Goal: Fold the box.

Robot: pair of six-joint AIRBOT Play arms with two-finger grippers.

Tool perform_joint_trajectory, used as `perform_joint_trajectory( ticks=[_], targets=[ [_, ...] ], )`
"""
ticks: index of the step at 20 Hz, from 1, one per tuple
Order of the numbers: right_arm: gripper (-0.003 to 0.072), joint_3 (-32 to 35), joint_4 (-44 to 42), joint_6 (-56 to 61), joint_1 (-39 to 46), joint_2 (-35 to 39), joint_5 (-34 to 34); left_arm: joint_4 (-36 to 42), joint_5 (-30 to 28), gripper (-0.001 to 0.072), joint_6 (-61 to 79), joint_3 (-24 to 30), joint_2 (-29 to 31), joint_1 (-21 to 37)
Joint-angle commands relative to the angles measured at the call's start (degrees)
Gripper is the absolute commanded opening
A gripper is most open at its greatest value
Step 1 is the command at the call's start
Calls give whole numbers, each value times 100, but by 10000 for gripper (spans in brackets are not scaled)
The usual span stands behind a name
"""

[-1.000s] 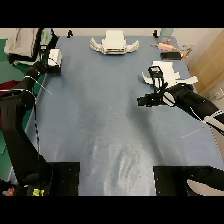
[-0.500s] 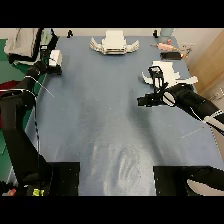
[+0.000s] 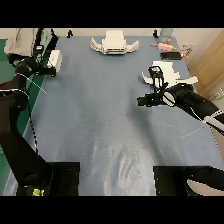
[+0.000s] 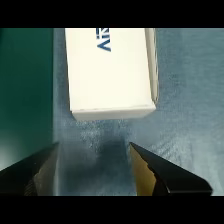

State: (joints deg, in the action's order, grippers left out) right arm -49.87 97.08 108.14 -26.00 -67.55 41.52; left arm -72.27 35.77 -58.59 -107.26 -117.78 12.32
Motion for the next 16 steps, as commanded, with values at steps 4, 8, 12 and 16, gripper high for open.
perform_joint_trajectory(
  ticks=[4,8,12,16],
  targets=[
    [3,-4,-2,0,-2,0,0,-118,2015,396,0,-4,730,221],
    [3,-7,-46,2,-4,0,4,-59,2955,10,-155,-4,1272,173],
    [3,-7,-540,0,-4,0,330,94,3672,8,-240,313,2098,-17],
    [3,-7,-1235,0,-13,0,629,389,3259,8,-234,1987,3648,-380]
  ],
)
